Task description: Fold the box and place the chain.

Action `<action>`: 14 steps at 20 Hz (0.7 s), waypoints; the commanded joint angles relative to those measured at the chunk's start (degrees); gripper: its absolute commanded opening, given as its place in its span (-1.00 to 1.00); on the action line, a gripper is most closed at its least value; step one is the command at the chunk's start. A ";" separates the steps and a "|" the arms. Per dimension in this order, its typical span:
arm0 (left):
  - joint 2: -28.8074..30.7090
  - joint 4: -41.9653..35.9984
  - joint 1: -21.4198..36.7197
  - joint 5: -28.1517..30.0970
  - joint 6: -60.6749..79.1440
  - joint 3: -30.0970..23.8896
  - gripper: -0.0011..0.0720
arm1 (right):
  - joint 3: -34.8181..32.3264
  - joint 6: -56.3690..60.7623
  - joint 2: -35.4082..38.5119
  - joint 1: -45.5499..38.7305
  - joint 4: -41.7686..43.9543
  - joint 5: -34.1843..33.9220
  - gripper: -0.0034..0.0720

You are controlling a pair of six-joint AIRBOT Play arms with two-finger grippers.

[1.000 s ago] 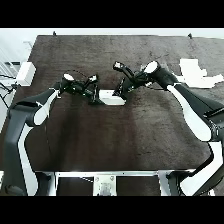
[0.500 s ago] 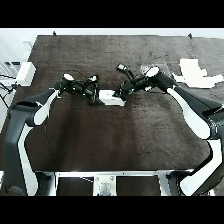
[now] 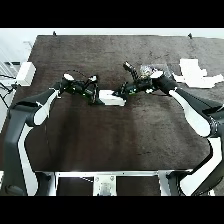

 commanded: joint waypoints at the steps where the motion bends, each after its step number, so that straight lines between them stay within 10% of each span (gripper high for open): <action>1: 0.02 0.00 0.00 0.28 -0.02 0.07 0.29 | -1.64 5.40 -1.44 0.48 -4.66 -0.37 -0.89; 7: 0.02 0.00 0.00 0.68 -0.02 0.07 0.29 | -1.33 6.97 2.84 0.61 -2.99 -0.37 -0.90; 14: 0.02 -0.02 0.00 0.63 -0.02 0.07 0.29 | -5.70 11.17 27.52 -1.51 -2.25 -3.54 -0.90</action>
